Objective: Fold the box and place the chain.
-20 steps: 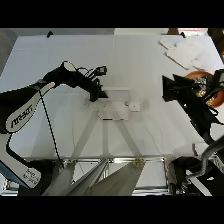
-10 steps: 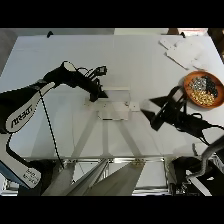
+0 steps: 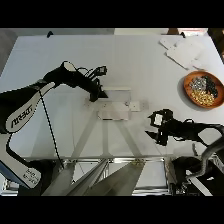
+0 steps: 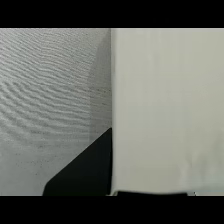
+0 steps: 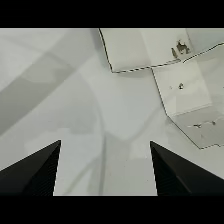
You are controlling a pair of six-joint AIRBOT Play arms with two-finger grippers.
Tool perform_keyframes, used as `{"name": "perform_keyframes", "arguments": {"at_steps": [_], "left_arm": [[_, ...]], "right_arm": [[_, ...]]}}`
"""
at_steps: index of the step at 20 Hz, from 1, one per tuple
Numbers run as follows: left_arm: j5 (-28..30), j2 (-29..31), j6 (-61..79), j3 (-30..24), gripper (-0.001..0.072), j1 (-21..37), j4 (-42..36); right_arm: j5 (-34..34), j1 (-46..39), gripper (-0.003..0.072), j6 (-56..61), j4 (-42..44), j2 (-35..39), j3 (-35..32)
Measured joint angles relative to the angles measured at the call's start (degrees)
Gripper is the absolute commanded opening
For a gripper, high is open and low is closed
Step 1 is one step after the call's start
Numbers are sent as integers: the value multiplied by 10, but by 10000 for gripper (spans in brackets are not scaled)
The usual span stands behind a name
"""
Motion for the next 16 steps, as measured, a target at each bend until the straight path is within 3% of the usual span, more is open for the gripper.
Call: {"name": "perform_keyframes", "arguments": {"at_steps": [7,10,16], "left_arm": [[0,0,0,0,9,0,0],[0,0,0,0,9,0,0],[0,0,0,0,9,0,0]], "right_arm": [[-107,0,629,-117,54,-124,0],[-155,0,628,-236,141,-191,0],[-187,0,628,-484,363,-294,0]]}}
